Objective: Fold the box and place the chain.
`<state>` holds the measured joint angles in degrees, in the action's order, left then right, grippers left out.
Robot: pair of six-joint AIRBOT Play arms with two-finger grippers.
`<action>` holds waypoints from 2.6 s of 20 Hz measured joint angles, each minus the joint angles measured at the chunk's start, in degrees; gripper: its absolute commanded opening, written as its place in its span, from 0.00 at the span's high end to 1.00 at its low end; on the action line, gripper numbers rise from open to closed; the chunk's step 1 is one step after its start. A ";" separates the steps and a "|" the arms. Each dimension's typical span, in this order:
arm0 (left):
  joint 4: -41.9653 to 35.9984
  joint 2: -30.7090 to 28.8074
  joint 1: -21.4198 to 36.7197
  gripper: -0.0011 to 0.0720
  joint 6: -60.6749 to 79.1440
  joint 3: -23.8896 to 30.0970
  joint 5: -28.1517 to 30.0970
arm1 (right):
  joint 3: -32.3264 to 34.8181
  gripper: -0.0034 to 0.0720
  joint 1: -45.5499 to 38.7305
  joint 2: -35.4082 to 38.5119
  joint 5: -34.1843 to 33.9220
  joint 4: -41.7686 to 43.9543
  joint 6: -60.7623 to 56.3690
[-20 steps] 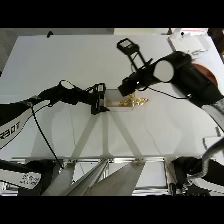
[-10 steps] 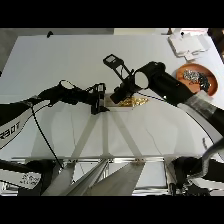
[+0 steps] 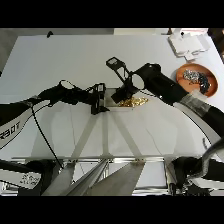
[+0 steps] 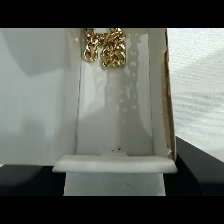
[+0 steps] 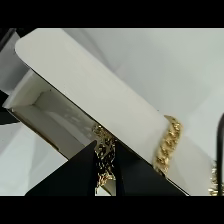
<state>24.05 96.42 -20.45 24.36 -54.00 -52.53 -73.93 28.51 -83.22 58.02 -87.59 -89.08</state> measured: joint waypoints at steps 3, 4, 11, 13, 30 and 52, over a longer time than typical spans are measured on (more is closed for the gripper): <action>0.00 0.00 0.00 0.75 0.00 0.00 0.00 | 0.00 0.95 0.02 3.08 -0.04 -4.07 -1.66; 0.00 0.00 0.00 0.75 0.00 0.00 0.00 | 0.00 0.95 0.02 4.11 0.02 -5.99 -2.62; 0.00 0.00 0.00 0.75 0.00 0.00 0.00 | 0.00 0.95 -3.04 9.64 4.90 -14.29 -5.25; 0.00 0.00 0.00 0.75 0.00 0.00 0.00 | 0.00 0.95 -4.63 10.40 7.17 -14.80 -4.72; 0.00 0.00 0.00 0.75 0.00 0.00 0.00 | 0.00 0.95 -6.38 8.92 2.78 11.30 8.35; 0.00 0.00 0.00 0.75 0.00 0.00 0.00 | 6.27 0.55 -6.40 1.77 -7.34 13.86 11.41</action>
<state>24.05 96.42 -20.45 24.36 -54.00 -52.53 -67.66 22.11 -81.45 50.68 -73.73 -77.67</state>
